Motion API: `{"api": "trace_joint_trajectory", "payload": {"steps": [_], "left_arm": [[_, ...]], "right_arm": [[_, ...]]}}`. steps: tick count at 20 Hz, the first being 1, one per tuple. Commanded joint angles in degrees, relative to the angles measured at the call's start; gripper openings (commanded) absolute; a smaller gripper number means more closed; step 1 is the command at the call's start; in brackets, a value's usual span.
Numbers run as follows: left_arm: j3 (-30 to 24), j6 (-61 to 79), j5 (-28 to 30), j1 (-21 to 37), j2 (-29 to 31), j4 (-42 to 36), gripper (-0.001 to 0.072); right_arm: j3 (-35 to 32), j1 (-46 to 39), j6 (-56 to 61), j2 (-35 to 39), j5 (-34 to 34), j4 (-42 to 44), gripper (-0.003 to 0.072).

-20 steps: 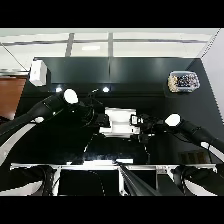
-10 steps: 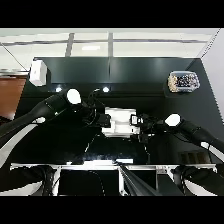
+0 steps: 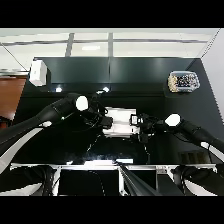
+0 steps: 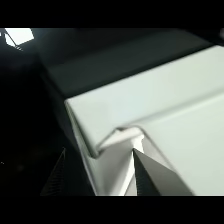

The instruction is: Fold the box and place the chain.

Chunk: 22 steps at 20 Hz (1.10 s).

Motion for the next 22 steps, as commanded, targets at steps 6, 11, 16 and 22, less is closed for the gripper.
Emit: {"api": "trace_joint_trajectory", "payload": {"steps": [6, 11, 16, 22], "left_arm": [[1.73, -11.50, 0.68, -4.11, -0.74, 11.08, 0.0482], [6.56, -24.04, -3.30, -10.49, -3.65, 23.61, 0.0482], [7.93, -29.44, -5.40, -12.37, -5.60, 23.17, 0.0316], [7.96, -31.89, -5.16, -12.31, -5.62, 22.36, 0.0271]], "right_arm": [[0.00, 0.04, 0.00, -0.02, -0.31, -0.02, 0.0184], [0.00, 0.04, 0.00, -0.02, -0.55, -0.04, 0.0184], [0.00, 0.04, 0.02, -0.02, -0.50, -0.02, 0.0184], [0.00, 0.04, 0.02, -0.02, -0.50, -0.02, 0.0184]]}}
